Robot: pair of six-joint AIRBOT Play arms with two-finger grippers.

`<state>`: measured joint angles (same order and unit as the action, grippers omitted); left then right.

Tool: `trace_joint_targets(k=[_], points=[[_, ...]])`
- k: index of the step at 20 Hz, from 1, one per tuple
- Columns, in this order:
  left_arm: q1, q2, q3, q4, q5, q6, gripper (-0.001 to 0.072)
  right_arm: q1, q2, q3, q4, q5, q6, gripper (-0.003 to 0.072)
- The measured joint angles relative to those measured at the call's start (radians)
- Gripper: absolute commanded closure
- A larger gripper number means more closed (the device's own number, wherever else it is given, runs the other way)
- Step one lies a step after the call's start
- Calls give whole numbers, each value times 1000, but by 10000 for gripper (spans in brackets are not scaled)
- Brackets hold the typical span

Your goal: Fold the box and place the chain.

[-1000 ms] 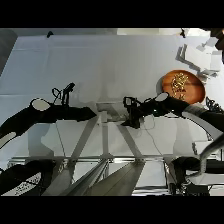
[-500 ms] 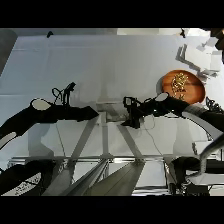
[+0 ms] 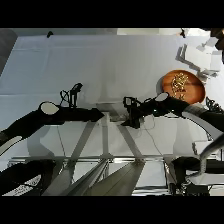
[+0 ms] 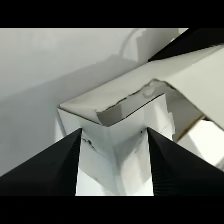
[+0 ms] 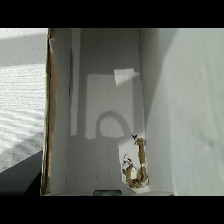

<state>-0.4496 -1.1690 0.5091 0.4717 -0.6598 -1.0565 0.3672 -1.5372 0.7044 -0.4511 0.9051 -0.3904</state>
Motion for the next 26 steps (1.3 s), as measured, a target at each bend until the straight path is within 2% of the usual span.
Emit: trace_joint_targets(k=[4,9,10,11,12,18,24,25,26], points=[[-70,1,14,146,70,-121,244,0,0,0,0,0,0,162],[-133,0,83,509,77,-430,242,0,0,0,0,0,0,162],[-138,0,99,569,63,-490,186,0,0,0,0,0,0,162],[-143,0,113,612,53,-533,66,0,0,0,0,0,0,162],[-146,0,127,650,30,-570,47,0,0,0,0,0,0,162],[-156,-12,209,753,-63,-671,75,0,0,0,0,0,0,162],[-207,-101,301,873,-173,-811,96,0,0,0,0,0,0,162],[-226,-120,319,910,-183,-853,113,0,0,0,0,0,0,162],[-244,-136,335,945,-196,-897,160,0,0,0,0,0,0,162]])
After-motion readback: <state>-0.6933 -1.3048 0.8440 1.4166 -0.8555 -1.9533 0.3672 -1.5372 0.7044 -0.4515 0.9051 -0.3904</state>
